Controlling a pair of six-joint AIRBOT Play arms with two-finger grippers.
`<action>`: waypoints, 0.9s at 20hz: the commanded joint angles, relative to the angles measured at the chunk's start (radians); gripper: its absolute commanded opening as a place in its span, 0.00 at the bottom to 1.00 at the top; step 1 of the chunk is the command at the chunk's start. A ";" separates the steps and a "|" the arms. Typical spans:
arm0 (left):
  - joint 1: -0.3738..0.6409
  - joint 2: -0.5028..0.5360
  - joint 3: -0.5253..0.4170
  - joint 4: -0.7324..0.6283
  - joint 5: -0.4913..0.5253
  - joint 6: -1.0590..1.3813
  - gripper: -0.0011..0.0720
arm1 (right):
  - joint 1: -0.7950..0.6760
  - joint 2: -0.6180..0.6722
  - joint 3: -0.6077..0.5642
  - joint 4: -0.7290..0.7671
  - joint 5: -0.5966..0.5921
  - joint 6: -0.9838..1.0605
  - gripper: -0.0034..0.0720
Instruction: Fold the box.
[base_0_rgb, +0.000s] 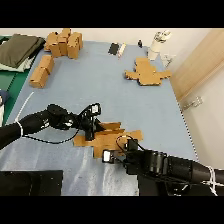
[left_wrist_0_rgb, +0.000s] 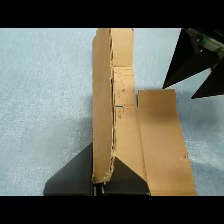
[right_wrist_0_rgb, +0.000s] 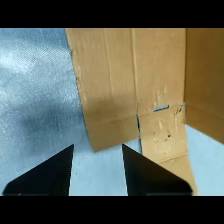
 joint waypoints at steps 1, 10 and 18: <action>0.000 -0.001 0.000 0.000 0.001 0.000 0.03 | 0.002 -0.032 -0.002 -0.034 0.051 -0.050 0.65; 0.000 -0.001 0.000 0.000 0.001 0.000 0.03 | 0.002 -0.098 -0.002 -0.107 0.083 -0.049 0.65; 0.000 -0.001 0.000 0.000 0.001 0.000 0.03 | 0.003 -0.096 0.002 -0.164 0.106 0.031 0.65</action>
